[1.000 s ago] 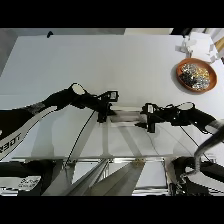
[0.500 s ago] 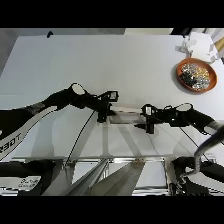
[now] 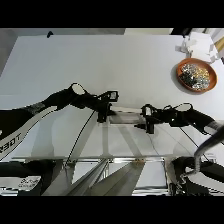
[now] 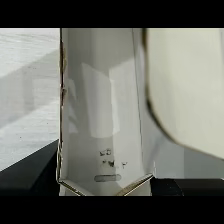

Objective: Fold the box and place the chain.

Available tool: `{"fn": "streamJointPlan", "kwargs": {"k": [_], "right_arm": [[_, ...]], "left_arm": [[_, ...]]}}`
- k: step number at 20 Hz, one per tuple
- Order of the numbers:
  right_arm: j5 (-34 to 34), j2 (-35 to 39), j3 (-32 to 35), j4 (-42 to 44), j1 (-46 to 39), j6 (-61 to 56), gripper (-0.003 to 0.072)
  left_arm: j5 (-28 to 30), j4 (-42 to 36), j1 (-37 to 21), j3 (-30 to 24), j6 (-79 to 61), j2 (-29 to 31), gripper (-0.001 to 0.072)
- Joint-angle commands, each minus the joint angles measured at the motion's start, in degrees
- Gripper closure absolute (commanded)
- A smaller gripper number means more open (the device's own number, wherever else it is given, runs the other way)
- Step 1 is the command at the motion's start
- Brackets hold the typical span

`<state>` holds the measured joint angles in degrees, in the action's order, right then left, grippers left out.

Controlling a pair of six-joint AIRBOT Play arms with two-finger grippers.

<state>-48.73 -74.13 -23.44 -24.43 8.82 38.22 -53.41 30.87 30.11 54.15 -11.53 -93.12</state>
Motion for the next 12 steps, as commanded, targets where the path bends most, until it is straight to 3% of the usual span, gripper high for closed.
{"fn": "streamJointPlan", "kwargs": {"k": [1,3,4,12], "right_arm": [[-0.1,0.0,0.3,-0.3,0.0,-0.7,0.0212],[-0.5,0.0,0.3,-0.1,0.0,-0.7,0.0203],[-0.6,0.0,0.3,0.2,-0.1,-0.7,0.0139],[-1.7,0.0,0.3,3.8,-2.2,-0.4,0.0132]], "left_arm": [[0.0,0.0,0.0,0.0,0.0,0.0,0.0699],[0.0,0.0,0.0,0.0,0.0,0.0,0.0699],[0.0,0.0,0.0,0.0,0.0,0.0,0.0699],[0.0,0.0,0.0,0.0,0.0,0.0,0.0699]]}}
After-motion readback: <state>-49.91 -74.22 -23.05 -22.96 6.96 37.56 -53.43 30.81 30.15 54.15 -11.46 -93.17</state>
